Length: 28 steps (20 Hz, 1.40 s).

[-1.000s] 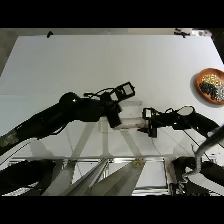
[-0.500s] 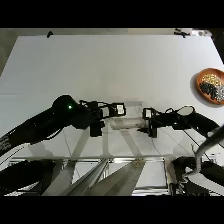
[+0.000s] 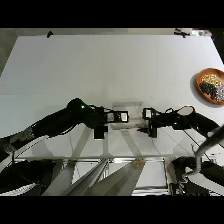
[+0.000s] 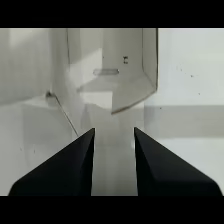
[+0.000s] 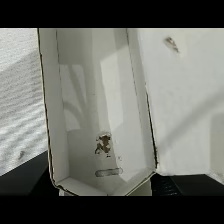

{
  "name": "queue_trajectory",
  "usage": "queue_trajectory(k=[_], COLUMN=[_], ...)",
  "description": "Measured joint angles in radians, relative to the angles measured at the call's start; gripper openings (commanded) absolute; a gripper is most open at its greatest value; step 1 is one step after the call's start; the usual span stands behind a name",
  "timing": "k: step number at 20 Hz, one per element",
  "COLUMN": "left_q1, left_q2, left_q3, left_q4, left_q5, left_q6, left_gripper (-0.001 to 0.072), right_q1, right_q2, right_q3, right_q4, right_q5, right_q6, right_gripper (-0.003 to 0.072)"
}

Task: Fold the box and place the chain.

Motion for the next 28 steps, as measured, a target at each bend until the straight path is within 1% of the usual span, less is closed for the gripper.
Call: queue_trajectory(k=[3,10,13,14,16,28], left_q1=[0.001,0.015,0.016,0.015,0.011,-0.049], left_q2=[-0.017,-0.027,-0.027,-0.027,-0.027,-0.029], left_q3=[-0.001,-0.053,-0.065,-0.068,-0.070,-0.074], left_q4=[-0.022,-0.108,-0.123,-0.126,-0.129,-0.148], left_q5=[-0.048,-0.089,-0.140,-0.158,-0.193,-0.290], left_q6=[0.042,0.069,0.071,0.072,0.072,0.071], left_gripper=[0.0273,0.0269,0.0267,0.0260,0.0195,0.0189], right_q1=[0.000,0.000,0.000,0.000,0.000,-0.001], right_q2=[0.000,0.000,0.000,0.000,0.000,0.000], right_q3=[0.000,0.000,0.000,0.000,0.000,0.000], right_q4=[0.000,0.000,0.000,0.000,0.000,-0.002], right_q5=[0.000,0.000,0.000,0.000,0.000,0.001], right_q6=[0.000,-0.001,-0.001,-0.001,-0.001,0.001], right_gripper=[0.0338,0.0338,0.0338,0.0338,0.0338,0.0338])
